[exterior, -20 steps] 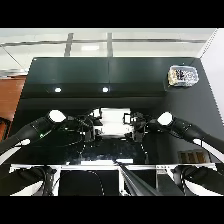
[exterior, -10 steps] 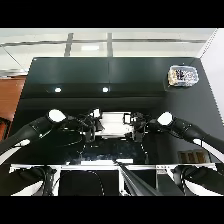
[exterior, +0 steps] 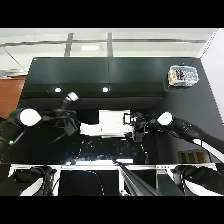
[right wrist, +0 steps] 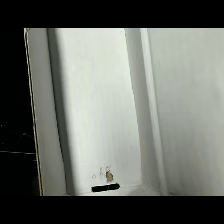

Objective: Fold the box and place the chain.

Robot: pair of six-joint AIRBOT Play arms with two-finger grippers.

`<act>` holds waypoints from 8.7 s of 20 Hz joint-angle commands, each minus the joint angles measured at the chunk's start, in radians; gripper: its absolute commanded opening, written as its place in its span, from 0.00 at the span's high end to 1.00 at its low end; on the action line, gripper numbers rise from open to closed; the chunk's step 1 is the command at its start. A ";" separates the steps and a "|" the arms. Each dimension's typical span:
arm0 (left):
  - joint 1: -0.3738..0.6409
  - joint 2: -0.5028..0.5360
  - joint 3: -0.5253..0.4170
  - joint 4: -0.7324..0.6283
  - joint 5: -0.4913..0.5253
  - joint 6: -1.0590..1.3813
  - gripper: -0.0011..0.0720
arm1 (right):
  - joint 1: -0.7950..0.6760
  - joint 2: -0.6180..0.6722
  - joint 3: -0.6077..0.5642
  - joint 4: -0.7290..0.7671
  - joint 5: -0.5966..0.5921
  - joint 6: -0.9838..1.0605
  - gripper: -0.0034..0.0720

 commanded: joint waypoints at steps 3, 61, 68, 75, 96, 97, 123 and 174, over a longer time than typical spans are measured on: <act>0.304 -0.088 -0.065 -0.190 -0.179 -0.426 0.95 | 0.001 0.000 0.000 0.000 0.000 0.000 0.79; -0.301 -0.370 0.206 -0.011 -0.006 -0.817 0.50 | 0.001 0.000 0.000 0.000 0.000 0.000 0.79; -0.471 -0.477 0.369 0.274 -0.125 -1.132 0.50 | 0.001 0.000 0.000 0.000 0.000 0.000 0.79; -0.558 -0.552 0.453 0.397 -0.195 -1.351 0.50 | 0.001 0.000 0.000 0.000 0.000 0.000 0.79; -0.580 -0.579 0.473 0.376 -0.189 -1.407 0.95 | 0.001 0.000 0.000 0.000 0.000 0.000 0.79; -0.580 -0.579 0.473 0.375 -0.190 -1.407 0.95 | 0.001 0.000 0.000 0.000 0.000 0.000 0.79; -0.579 -0.579 0.472 0.398 -0.227 -1.400 0.95 | -0.001 0.161 0.001 -0.242 0.144 0.224 0.02; -0.551 -0.579 0.472 0.402 -0.193 -1.459 0.95 | -0.355 0.010 0.069 0.169 0.477 1.095 0.15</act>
